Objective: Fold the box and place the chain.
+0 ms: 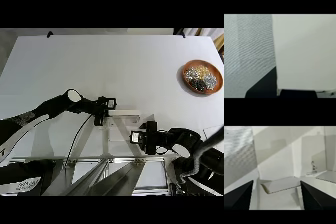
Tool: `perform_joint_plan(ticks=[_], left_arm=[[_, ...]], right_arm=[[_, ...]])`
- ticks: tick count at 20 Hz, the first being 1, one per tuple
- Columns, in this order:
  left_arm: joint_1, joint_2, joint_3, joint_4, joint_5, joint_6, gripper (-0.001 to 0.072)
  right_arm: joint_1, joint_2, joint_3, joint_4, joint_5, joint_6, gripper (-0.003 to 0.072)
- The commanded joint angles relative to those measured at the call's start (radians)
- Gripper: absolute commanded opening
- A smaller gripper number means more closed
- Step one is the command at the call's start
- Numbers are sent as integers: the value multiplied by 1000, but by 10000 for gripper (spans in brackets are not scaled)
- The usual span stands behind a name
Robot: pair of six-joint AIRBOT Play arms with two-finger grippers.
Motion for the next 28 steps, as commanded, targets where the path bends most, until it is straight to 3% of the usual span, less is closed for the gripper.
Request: perform_joint_plan(ticks=[1,9,22,25,26,28], left_arm=[[0,1,1,0,0,0,11],[0,1,1,0,0,0,11],[0,1,1,0,0,0,11],[0,1,1,0,0,0,11],[0,1,1,0,0,0,11],[0,1,1,0,0,0,11]], right_arm=[[1,1,-5,-80,-68,0,643],[79,-5,-15,-130,-84,-5,642],[83,-4,-29,-130,-78,-4,638],[83,-7,-29,-134,-95,-3,593],[83,-7,-29,-134,-108,-3,596],[83,-7,-29,-134,-129,0,701]])
